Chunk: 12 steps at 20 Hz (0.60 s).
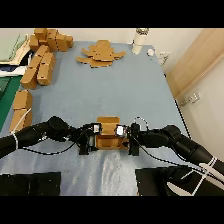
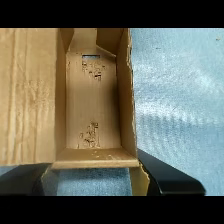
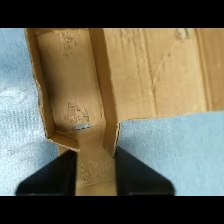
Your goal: Fold the box.
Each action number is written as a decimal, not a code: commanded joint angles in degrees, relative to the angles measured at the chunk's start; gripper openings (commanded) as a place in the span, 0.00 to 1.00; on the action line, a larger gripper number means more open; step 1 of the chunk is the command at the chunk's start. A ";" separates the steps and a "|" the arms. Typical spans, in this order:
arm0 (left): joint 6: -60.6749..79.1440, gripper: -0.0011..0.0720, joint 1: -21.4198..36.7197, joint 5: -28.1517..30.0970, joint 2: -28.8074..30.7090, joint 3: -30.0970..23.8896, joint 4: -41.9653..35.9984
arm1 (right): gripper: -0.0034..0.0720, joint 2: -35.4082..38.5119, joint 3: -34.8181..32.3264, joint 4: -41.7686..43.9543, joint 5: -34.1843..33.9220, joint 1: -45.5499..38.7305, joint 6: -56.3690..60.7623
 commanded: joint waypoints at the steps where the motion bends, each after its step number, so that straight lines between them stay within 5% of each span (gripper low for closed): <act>1: 0.00 0.72 -0.02 0.02 -0.02 0.04 0.00 | 0.43 -0.46 -0.02 1.97 1.29 1.09 -0.74; 9: 0.00 0.72 -0.02 0.02 -0.02 0.04 0.00 | 0.44 -3.78 -0.02 2.51 6.97 5.81 -2.64; 12: 0.00 0.72 -0.02 0.02 -0.02 0.04 0.00 | 0.87 -5.53 -0.02 3.80 9.11 6.43 -2.64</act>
